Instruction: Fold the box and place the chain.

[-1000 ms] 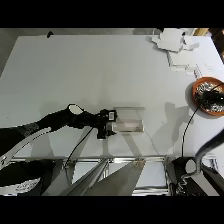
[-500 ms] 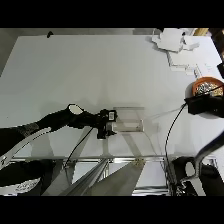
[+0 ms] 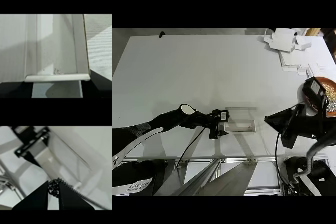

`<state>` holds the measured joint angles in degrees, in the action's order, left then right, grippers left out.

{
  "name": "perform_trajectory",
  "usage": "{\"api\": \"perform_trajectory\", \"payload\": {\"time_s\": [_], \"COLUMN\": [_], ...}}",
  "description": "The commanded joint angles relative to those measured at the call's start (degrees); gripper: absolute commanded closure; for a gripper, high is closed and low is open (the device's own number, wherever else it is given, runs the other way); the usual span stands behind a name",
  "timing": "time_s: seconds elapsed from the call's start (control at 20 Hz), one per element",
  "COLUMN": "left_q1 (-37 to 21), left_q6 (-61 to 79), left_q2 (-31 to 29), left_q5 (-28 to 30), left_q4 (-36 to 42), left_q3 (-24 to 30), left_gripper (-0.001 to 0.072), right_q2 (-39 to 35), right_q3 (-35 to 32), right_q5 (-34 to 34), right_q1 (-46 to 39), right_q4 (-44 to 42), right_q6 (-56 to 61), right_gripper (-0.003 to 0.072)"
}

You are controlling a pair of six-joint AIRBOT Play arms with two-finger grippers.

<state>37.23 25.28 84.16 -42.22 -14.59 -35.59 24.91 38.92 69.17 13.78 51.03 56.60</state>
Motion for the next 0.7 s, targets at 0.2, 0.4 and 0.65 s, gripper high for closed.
{"api": "perform_trajectory", "payload": {"time_s": [0.2,0.4,0.65], "left_q1": [0.0,0.0,0.0], "left_q6": [0.0,0.0,0.0], "left_q2": [0.0,0.0,0.0], "left_q5": [0.0,0.0,0.0], "left_q4": [0.0,0.0,0.0], "left_q3": [0.0,0.0,0.0], "left_gripper": [0.0376,0.0376,0.0376], "right_q2": [11.4,21.4,30.1], "right_q3": [0.0,0.0,0.0], "right_q5": [-16.5,-19.0,-19.1], "right_q1": [21.1,22.7,22.7], "right_q4": [-2.8,-0.3,7.4], "right_q6": [-0.1,0.2,3.1], "right_gripper": [0.0665,0.0665,0.0662]}}
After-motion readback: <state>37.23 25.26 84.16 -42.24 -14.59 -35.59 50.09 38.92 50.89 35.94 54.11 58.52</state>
